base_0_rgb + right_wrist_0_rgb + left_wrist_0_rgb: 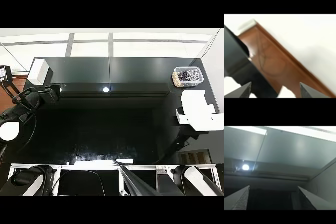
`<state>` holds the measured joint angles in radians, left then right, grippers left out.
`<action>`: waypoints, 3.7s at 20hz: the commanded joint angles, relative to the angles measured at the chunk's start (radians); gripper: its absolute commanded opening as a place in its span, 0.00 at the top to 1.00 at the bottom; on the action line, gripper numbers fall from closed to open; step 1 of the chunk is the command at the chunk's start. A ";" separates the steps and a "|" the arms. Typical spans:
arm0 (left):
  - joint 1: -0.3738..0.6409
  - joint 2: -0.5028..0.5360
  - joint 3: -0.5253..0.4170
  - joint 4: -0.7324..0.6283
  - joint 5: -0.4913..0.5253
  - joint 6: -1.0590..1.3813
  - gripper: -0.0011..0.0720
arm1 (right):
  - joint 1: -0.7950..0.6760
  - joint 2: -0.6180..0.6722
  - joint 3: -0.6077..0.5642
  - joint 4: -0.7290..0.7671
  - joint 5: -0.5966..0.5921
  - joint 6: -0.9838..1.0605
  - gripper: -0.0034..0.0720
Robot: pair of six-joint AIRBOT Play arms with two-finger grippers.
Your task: Fold the box and place the chain.
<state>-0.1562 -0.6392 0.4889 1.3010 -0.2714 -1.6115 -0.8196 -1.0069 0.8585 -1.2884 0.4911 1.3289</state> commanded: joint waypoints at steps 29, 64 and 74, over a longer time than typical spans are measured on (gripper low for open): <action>0.000 -0.015 0.000 -0.004 -0.077 0.040 0.02 | -0.085 -0.732 0.623 0.056 0.964 -0.376 0.94; -0.035 -0.765 0.206 -1.056 -0.709 0.838 0.03 | 0.822 0.118 -0.423 0.919 0.372 -0.574 0.94; -0.085 -1.051 0.439 -1.010 -0.972 0.883 0.03 | 0.822 0.118 -0.423 0.918 0.421 -0.574 0.94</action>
<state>-0.2382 -1.6337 0.8871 0.2947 -1.1397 -0.7689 0.0010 -0.8890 0.4351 -0.3710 0.9051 0.7551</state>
